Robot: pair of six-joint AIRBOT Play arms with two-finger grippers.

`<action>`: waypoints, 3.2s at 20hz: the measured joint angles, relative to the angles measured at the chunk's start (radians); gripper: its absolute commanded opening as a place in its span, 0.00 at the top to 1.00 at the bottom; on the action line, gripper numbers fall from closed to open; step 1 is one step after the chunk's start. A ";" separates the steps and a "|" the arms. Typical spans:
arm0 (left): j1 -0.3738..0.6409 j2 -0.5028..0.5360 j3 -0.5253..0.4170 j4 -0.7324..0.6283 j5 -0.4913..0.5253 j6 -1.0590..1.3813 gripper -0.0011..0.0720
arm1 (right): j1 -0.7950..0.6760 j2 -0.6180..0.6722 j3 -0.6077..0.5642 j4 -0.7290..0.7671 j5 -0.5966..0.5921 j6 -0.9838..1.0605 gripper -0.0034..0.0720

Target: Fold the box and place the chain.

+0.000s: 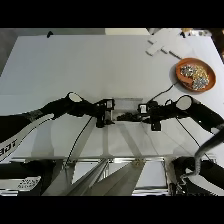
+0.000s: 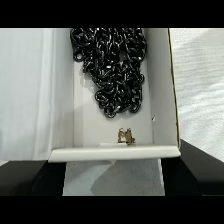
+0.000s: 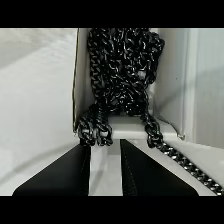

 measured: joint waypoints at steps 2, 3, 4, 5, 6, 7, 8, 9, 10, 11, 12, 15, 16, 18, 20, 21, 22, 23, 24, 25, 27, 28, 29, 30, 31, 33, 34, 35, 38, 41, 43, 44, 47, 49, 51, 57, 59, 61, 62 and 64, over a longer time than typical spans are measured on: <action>0.000 0.000 0.000 0.000 0.000 0.000 0.94 | 0.003 -0.002 0.000 0.000 -0.005 0.011 0.73; 0.000 0.000 0.000 0.000 0.000 0.000 0.94 | 0.003 -0.003 0.000 -0.001 -0.007 0.014 0.77; 0.000 0.000 0.000 0.000 0.000 0.000 0.94 | 0.004 -0.003 0.000 -0.001 -0.007 0.018 0.83; 0.000 0.000 0.000 0.000 0.000 0.000 0.94 | 0.005 -0.003 0.000 -0.001 -0.006 0.019 0.85; 0.000 0.000 0.000 0.000 0.000 0.000 0.94 | 0.005 -0.003 0.000 -0.001 -0.003 0.021 0.88; 0.000 0.000 0.000 0.000 0.000 0.000 0.94 | 0.005 -0.003 0.000 -0.001 -0.001 0.021 0.91; 0.000 0.000 0.000 0.000 0.000 0.000 0.94 | 0.005 -0.003 0.000 -0.001 0.006 0.022 0.93; 0.000 0.000 0.000 0.000 0.000 0.000 0.94 | 0.005 -0.003 0.000 -0.002 0.011 0.022 0.93; 0.000 0.000 0.000 0.000 0.000 0.000 0.94 | 0.005 -0.003 0.000 -0.003 0.019 0.023 0.93; 0.000 0.000 0.000 0.000 0.000 0.000 0.94 | 0.005 -0.003 0.000 -0.005 0.029 0.026 0.93; 0.000 0.000 0.000 0.000 0.000 0.000 0.94 | 0.005 -0.003 0.000 -0.009 0.037 0.033 0.93; 0.000 0.000 0.000 0.000 0.000 0.000 0.94 | 0.005 -0.001 0.000 -0.040 0.051 0.066 0.93; 0.000 0.000 0.000 0.000 0.000 0.000 0.94 | 0.005 0.005 0.000 -0.057 0.055 0.079 0.93; 0.000 0.000 0.000 0.000 0.000 0.000 0.94 | 0.005 0.032 0.000 -0.095 0.063 0.110 0.93; 0.000 0.000 0.000 0.000 0.000 0.000 0.94 | 0.005 0.087 0.000 -0.115 0.069 0.133 0.93; 0.000 0.000 0.000 0.000 0.000 0.000 0.94 | 0.005 0.123 0.000 -0.114 0.071 0.151 0.93; 0.000 0.000 0.000 0.000 0.000 0.000 0.94 | 0.005 0.162 0.000 -0.105 0.071 0.175 0.93; 0.000 0.000 0.000 0.000 0.000 0.000 0.94 | 0.005 0.197 0.000 -0.081 0.063 0.203 0.93; 0.000 0.000 0.000 0.000 0.000 0.000 0.94 | 0.005 0.231 0.000 -0.041 0.054 0.236 0.93; 0.000 0.000 0.000 0.000 0.000 0.000 0.94 | 0.005 0.255 0.000 0.006 0.048 0.263 0.93; 0.000 0.000 0.000 0.000 0.000 0.000 0.94 | 0.017 0.286 0.000 0.108 0.028 0.297 0.93; 0.000 0.000 0.000 0.000 0.000 0.000 0.94 | 0.031 0.295 0.000 0.148 0.011 0.311 0.93; 0.000 0.000 0.000 0.000 0.000 0.000 0.94 | 0.051 0.301 0.000 0.180 -0.012 0.319 0.93; 0.000 0.000 0.000 0.000 0.000 0.000 0.94 | 0.073 0.304 0.000 0.204 -0.040 0.327 0.93; 0.000 0.000 0.000 0.000 0.000 0.000 0.94 | 0.098 0.303 0.000 0.224 -0.074 0.338 0.93; 0.000 0.000 0.000 0.000 0.000 0.000 0.94 | 0.143 0.285 0.000 0.247 -0.143 0.362 0.93; 0.000 0.000 0.000 0.000 0.000 0.000 0.94 | 0.163 0.270 0.000 0.256 -0.173 0.375 0.93; 0.000 0.000 0.000 0.000 0.000 0.000 0.94 | 0.178 0.253 0.000 0.260 -0.191 0.391 0.88; 0.000 0.000 0.000 0.000 0.000 0.000 0.94 | 0.210 0.193 -0.001 0.251 -0.228 0.459 0.64; 0.000 0.000 0.000 0.000 0.000 0.000 0.94 | 0.223 0.162 -0.001 0.215 -0.244 0.539 0.62; 0.000 0.000 0.000 0.000 0.000 0.000 0.94 | 0.227 0.169 0.001 0.199 -0.248 0.578 0.62; 0.000 0.000 0.000 0.000 0.000 0.000 0.94 | 0.227 0.181 0.004 0.189 -0.249 0.596 0.62; 0.000 0.000 0.000 0.000 0.000 0.000 0.94 | 0.203 0.216 0.053 0.103 -0.234 0.745 0.62; 0.000 0.000 0.000 0.000 0.000 0.000 0.94 | 0.154 0.230 0.127 -0.022 -0.192 0.903 0.61; 0.000 0.000 0.000 0.000 0.000 0.000 0.94 | 0.082 0.236 0.206 -0.148 -0.151 1.046 0.58; 0.000 0.000 0.000 0.000 0.000 0.000 0.94 | -0.093 0.153 0.309 -0.357 -0.121 1.331 0.44; 0.000 0.000 0.000 0.000 0.000 0.000 0.94 | -0.112 0.073 0.317 -0.417 -0.103 1.371 0.44; 0.000 0.000 0.000 0.000 0.000 0.000 0.94 | -0.122 -0.017 0.321 -0.478 -0.095 1.409 0.44; 0.000 0.000 0.000 0.000 0.000 0.000 0.94 | -0.125 -0.059 0.322 -0.498 -0.095 1.420 0.45; 0.000 0.000 0.000 0.000 0.000 0.000 0.94 | -0.125 -0.137 0.324 -0.531 -0.095 1.440 0.48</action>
